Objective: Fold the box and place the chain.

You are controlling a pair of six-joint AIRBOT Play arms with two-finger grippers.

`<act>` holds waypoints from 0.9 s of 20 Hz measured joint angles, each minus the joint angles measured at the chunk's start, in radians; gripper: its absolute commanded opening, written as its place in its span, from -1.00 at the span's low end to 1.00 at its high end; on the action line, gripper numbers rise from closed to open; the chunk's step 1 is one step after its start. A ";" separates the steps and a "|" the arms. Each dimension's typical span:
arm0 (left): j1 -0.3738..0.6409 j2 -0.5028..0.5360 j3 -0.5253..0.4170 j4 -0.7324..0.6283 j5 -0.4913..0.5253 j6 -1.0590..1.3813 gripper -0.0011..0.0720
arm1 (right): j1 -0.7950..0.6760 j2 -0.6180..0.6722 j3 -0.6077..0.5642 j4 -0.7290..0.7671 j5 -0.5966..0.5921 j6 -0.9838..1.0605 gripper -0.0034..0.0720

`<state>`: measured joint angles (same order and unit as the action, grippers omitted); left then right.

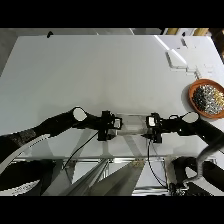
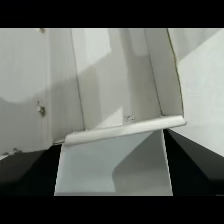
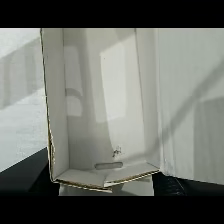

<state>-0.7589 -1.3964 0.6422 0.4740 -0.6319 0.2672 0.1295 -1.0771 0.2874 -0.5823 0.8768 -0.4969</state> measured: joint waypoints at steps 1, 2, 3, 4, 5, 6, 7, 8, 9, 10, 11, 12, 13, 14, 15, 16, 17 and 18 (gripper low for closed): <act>-0.005 -0.005 0.000 -0.013 0.000 0.002 0.96 | 0.000 0.000 0.000 0.000 0.000 0.000 0.30; -0.010 -0.010 0.000 -0.026 0.000 0.003 0.96 | 0.000 0.000 0.000 0.000 0.000 0.000 0.30; -0.013 -0.014 0.000 -0.040 0.000 0.004 0.96 | 0.000 0.000 0.000 0.000 0.000 0.000 0.30; -0.015 -0.016 0.000 -0.050 0.000 0.005 0.96 | 0.000 0.000 0.000 0.000 0.000 0.000 0.30; -0.017 -0.018 0.000 -0.060 0.003 0.006 0.96 | 0.000 0.000 0.000 0.000 -0.001 -0.001 0.30; -0.019 -0.019 0.000 -0.068 0.003 0.006 0.96 | 0.000 0.001 0.000 0.000 -0.001 0.000 0.30; -0.019 -0.019 0.000 -0.074 0.003 0.006 0.96 | 0.000 0.001 0.000 0.000 -0.001 0.000 0.30; -0.020 -0.019 -0.002 -0.077 0.003 0.005 0.96 | 0.000 0.001 0.000 0.000 -0.001 0.000 0.30; -0.020 -0.012 -0.006 -0.081 0.005 0.003 0.96 | 0.000 0.001 0.000 0.000 0.000 0.000 0.30; -0.020 -0.002 -0.013 -0.084 0.005 0.002 0.96 | 0.000 0.001 0.000 0.002 0.001 0.000 0.30; -0.018 0.015 -0.025 -0.087 0.004 0.002 0.96 | 0.000 0.000 0.000 0.003 0.004 0.002 0.30; -0.014 0.034 -0.037 -0.114 0.006 -0.012 0.96 | 0.000 0.000 0.000 0.013 0.004 0.007 0.30; -0.010 0.056 -0.055 -0.111 0.007 -0.006 0.96 | 0.000 0.000 0.000 0.014 0.005 0.005 0.30; -0.008 0.072 -0.071 -0.106 0.010 -0.005 0.96 | 0.001 0.000 -0.001 0.006 0.008 0.004 0.30; -0.007 0.086 -0.082 -0.116 0.013 -0.005 0.96 | 0.000 0.000 -0.001 0.007 0.006 0.002 0.30; -0.006 0.092 -0.092 -0.119 0.016 -0.004 0.96 | 0.001 0.000 -0.001 0.006 0.006 0.003 0.30; -0.005 0.093 -0.098 -0.124 0.022 -0.004 0.96 | 0.000 0.000 -0.001 0.005 0.004 0.002 0.30; -0.005 0.091 -0.103 -0.132 0.027 -0.004 0.96 | 0.000 0.000 -0.001 0.005 0.003 0.003 0.30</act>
